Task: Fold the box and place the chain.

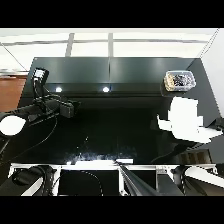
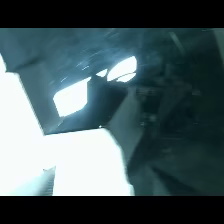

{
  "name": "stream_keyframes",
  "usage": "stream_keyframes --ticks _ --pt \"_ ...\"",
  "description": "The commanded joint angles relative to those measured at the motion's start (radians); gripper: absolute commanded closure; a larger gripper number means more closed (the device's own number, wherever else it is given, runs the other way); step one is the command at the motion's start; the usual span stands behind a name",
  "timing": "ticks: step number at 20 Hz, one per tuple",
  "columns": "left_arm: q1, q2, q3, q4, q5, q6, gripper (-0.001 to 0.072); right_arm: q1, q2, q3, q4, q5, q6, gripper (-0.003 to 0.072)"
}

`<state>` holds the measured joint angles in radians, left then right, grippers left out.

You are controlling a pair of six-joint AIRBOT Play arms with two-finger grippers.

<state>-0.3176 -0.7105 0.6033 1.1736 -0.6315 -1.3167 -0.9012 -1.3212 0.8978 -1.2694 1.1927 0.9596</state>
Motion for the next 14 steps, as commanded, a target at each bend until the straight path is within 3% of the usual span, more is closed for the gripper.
stream_keyframes --ticks 1,2,3,4,9,14 --pt "-0.001 0.000 0.000 -0.008 -0.001 0.000 0.0000 0.000 -0.027 0.006 0.043 0.059 -0.135 0.0199" --pt "-0.001 0.000 0.000 -0.008 -0.001 0.000 0.0000 -0.001 -0.027 0.006 0.042 0.060 -0.140 0.0344" --pt "-0.001 0.000 0.000 -0.008 -0.001 0.000 0.0000 -0.001 -0.027 0.006 0.041 0.062 -0.144 0.0548" --pt "-0.001 0.000 0.000 -0.008 -0.001 0.000 0.0000 -0.001 -0.027 0.006 0.043 0.065 -0.157 0.0676" --pt "-0.001 0.000 0.000 -0.008 -0.001 0.000 0.0000 0.000 -0.027 0.006 0.224 0.155 -0.213 0.0683" --pt "-0.001 0.000 0.000 -0.008 0.002 0.000 0.0000 0.068 -0.026 -0.053 0.497 0.264 -0.171 0.0677"
